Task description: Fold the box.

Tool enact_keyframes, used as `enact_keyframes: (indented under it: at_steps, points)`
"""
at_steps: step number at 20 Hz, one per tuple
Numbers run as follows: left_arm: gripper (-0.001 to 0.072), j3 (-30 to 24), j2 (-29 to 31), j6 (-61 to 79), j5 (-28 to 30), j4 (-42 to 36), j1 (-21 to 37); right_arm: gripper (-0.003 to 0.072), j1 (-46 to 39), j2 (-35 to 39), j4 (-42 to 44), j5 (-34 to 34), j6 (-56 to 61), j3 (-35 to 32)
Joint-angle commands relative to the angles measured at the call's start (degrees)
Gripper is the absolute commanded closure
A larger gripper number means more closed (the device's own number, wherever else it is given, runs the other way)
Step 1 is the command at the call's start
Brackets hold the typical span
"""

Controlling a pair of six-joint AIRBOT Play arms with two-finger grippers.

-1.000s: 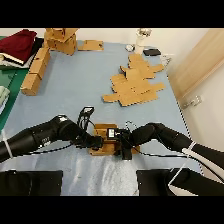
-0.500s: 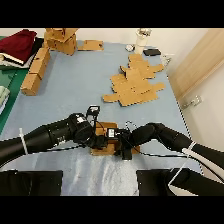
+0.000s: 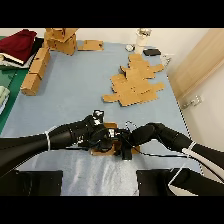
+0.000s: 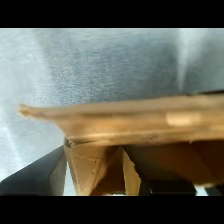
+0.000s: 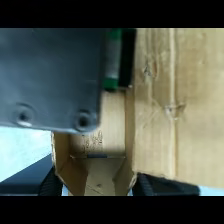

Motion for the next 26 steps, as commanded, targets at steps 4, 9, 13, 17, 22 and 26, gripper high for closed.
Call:
enact_keyframes:
  at_steps: [4, 9, 13, 17, 22, 26]
  points:
    - [0.0687, 1.0, -1.4, -6.8, -1.0, 1.8, -0.2, 0.0192, 0.0, 0.0, 0.0, 0.0, 0.0, 0.0]
    - [0.0698, 1.0, -1.4, -6.7, -0.4, 0.9, -0.2, 0.0192, 0.0, 0.0, 0.0, 0.0, 0.0, 0.0]
    - [0.0195, 1.0, -1.0, -6.6, -1.1, -0.4, -0.2, 0.0192, 0.0, 0.0, 0.0, 0.0, 0.0, 0.0]
    - [0.0193, 1.0, 2.9, -6.6, -2.2, 0.8, 0.0, 0.0192, 0.0, 0.0, 0.0, 0.0, 0.0, 0.0]
    - [0.0193, 1.0, 10.3, -5.7, -9.0, 4.2, 1.7, 0.0192, 0.0, 0.0, 0.0, 0.0, 0.0, 0.0]
    - [0.0445, 1.0, 13.9, -0.1, -10.7, 4.2, 4.7, 0.0192, 0.0, 0.0, 0.0, 0.0, 0.0, 0.0]
